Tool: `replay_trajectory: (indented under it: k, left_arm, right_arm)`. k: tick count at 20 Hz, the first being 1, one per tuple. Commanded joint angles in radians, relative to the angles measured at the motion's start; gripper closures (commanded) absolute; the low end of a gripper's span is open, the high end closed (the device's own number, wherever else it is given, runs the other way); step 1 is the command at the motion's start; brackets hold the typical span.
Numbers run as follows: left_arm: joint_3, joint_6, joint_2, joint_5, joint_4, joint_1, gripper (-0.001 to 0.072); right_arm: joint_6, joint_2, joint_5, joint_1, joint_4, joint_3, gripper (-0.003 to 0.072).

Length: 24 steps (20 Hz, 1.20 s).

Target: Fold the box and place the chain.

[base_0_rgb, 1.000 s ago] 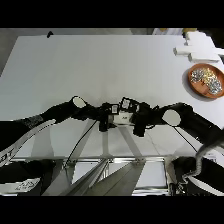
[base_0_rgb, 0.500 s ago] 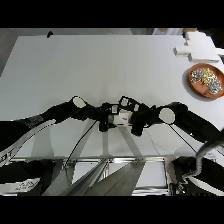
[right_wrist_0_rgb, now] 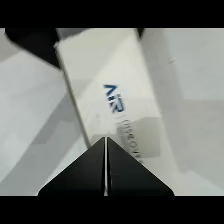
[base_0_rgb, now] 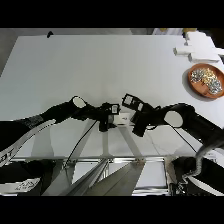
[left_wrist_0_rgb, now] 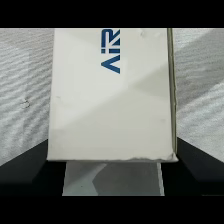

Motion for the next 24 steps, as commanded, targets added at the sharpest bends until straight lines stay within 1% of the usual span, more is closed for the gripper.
replay_trajectory:
  k: [1,3,5,6,8,13,14,16,18,19,21,24]
  left_arm:
    - [0.001,0.002,0.001,0.001,0.001,0.001,0.0437]
    - [0.001,0.002,0.001,0.000,0.001,0.001,0.0437]
    - [0.001,0.002,0.001,0.000,0.001,0.001,0.0437]
    - [0.001,0.002,0.001,0.001,0.001,0.001,0.0437]
    - [0.001,0.002,0.001,0.000,0.001,0.001,0.0437]
    - [0.001,0.002,0.001,0.001,0.001,0.001,0.0437]
    - [0.001,0.002,0.001,0.000,0.001,0.001,0.0437]
    - [0.001,0.002,0.001,0.000,0.001,0.001,0.0437]
    - [0.001,0.002,0.001,0.000,0.001,0.001,0.0437]
    - [0.001,0.002,0.001,0.001,0.001,0.001,0.0437]
    - [0.001,0.002,0.001,0.000,0.001,0.001,0.0437]
    - [0.001,0.002,0.001,0.001,-0.008,0.001,0.0437]
  right_arm:
    - [0.215,0.121,0.061,0.000,-0.143,0.000,0.0672]
    - [0.307,0.177,0.194,0.000,-0.242,0.000,0.0673]
    - [0.417,0.201,0.368,-0.003,-0.389,0.000,0.0673]
    - [0.462,0.201,0.443,-0.024,-0.446,0.000,0.0674]
    - [0.486,0.200,0.522,-0.129,-0.473,0.000,0.0674]
    - [0.488,0.181,0.529,-0.565,-0.462,0.000,0.0673]
    - [0.498,0.179,0.538,-0.635,-0.460,0.000,0.0672]
    - [0.594,0.180,0.589,-0.747,-0.463,0.000,0.0669]
    - [0.717,0.181,0.681,-0.814,-0.449,0.000,0.0670]
    - [0.726,0.181,0.711,-0.834,-0.450,0.000,0.0670]
    - [0.726,0.181,0.739,-0.846,-0.450,0.000,0.0670]
    - [0.726,0.181,0.739,-0.846,-0.446,0.000,0.0670]
